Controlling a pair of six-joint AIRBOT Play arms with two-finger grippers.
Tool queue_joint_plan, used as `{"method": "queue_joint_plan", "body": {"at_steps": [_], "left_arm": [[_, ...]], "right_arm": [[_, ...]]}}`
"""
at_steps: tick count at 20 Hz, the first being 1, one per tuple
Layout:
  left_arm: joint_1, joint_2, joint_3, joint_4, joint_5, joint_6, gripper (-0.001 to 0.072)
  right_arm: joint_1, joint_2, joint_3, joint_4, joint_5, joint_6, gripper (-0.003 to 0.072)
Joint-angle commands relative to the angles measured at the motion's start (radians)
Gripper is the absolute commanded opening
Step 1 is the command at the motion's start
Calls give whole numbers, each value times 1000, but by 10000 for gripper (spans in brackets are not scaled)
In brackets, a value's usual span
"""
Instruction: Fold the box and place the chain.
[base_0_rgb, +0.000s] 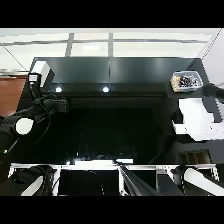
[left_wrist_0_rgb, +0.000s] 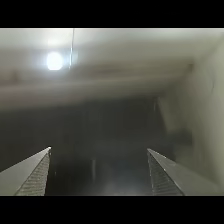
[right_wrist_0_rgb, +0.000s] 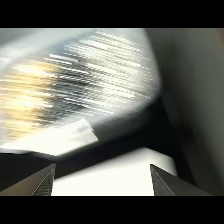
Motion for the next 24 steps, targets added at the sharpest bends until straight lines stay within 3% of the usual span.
{"method": "queue_joint_plan", "body": {"at_steps": [1, 5, 8, 10, 12, 17, 18, 19, 21, 22, 23, 24], "left_arm": [[0, -15, 3, 37, -143, -2, 714], [0, -15, 3, 13, -192, -4, 712], [0, -15, 3, 5, -196, -4, 712], [0, -15, 3, -21, -195, -4, 712], [0, -15, 3, -70, -197, -4, 711], [0, -16, 3, -92, -197, -4, 711], [0, -16, 3, -92, -197, -4, 711], [0, -16, 3, -92, -197, -4, 711], [0, -16, 3, -92, -197, -4, 711], [0, -16, 3, -92, -196, -4, 711], [0, -16, 3, -92, -196, -4, 711], [0, -16, 3, -91, -196, -4, 711]], "right_arm": [[-283, -65, 159, -179, 285, 152, 695], [-452, -126, 241, -166, 349, 91, 694], [-441, -262, 340, -72, 576, -239, 694], [-398, -330, 368, -190, 687, -301, 694], [-361, -351, 368, -327, 669, -304, 694], [-335, -352, 367, -219, 636, -541, 692], [-336, -352, 365, -204, 638, -541, 629], [-336, -352, 360, -206, 645, -540, 510], [-336, -352, 353, -209, 671, -539, 463], [-336, -352, 353, -208, 690, -538, 350], [-336, -349, 353, -208, 720, -536, 44], [-336, -349, 353, -206, 746, -536, 18]]}}
